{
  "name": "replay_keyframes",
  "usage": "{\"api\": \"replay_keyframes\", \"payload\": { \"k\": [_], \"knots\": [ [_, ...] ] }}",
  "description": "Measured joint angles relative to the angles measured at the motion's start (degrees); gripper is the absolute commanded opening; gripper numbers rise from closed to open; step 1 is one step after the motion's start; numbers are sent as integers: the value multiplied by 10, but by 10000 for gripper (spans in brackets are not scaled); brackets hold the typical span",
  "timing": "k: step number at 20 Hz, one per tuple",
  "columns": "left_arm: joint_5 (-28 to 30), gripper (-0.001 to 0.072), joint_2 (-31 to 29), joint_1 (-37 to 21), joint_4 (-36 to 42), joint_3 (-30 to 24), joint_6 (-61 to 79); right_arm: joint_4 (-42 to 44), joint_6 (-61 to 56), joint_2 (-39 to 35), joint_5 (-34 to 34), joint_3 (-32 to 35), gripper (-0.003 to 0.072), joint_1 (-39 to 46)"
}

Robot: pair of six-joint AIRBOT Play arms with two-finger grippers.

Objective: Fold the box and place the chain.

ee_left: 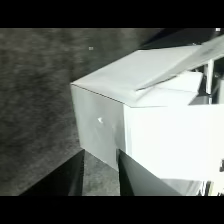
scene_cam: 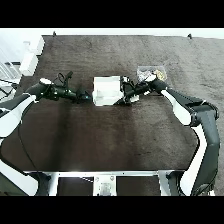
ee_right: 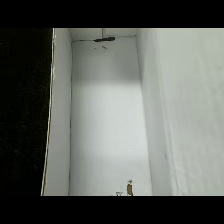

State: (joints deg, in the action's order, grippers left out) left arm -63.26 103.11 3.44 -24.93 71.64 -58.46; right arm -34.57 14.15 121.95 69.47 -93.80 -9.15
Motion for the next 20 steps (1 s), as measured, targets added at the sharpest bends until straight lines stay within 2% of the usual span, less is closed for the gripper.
{"api": "replay_keyframes", "payload": {
  "k": [10, 20],
  "knots": [
    [-28, 259, -2, 0, 26, 7, 0, 0, 0, 0, 0, 0, 457, 0],
    [7, 259, -21, 30, -5, 9, -23, 0, 0, 0, 0, 0, 456, 0]
  ]
}}
